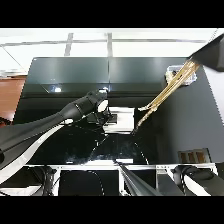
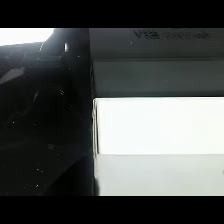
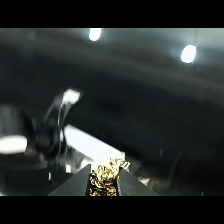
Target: Fold the box and place the chain.
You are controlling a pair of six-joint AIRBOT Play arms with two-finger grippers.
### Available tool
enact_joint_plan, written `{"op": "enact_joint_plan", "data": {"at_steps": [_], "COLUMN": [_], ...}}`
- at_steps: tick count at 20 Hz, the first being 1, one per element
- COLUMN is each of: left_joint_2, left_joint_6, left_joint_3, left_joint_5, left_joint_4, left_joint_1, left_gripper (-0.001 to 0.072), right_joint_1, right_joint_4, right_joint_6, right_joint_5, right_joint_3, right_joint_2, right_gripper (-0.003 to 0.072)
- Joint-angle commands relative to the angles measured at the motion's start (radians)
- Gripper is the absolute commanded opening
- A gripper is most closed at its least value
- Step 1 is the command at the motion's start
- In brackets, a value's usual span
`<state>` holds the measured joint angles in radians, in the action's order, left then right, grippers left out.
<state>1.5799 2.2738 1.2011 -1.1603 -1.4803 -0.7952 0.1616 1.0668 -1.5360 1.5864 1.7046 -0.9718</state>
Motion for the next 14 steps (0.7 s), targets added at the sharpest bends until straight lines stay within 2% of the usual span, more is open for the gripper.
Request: {"op": "enact_joint_plan", "data": {"at_steps": [1,9,14], "left_joint_2": [0.0,0.0,0.0], "left_joint_6": [0.0,0.0,0.0], "left_joint_3": [0.0,0.0,0.0], "left_joint_5": [0.0,0.0,0.0], "left_joint_4": [-0.001,-0.001,-0.001], "left_joint_1": [0.0,0.0,0.0], "left_gripper": [0.0025,0.0025,0.0025], "right_joint_1": [0.05,0.064,0.141], "right_joint_4": [-0.002,-0.324,-0.359], "right_joint_6": [0.015,0.097,0.108], "right_joint_5": [-0.006,-0.246,-0.353], "right_joint_3": [-0.121,-0.416,-0.553], "right_joint_2": [0.012,0.012,0.012], "right_gripper": [0.0016,0.0016,0.0016]}}
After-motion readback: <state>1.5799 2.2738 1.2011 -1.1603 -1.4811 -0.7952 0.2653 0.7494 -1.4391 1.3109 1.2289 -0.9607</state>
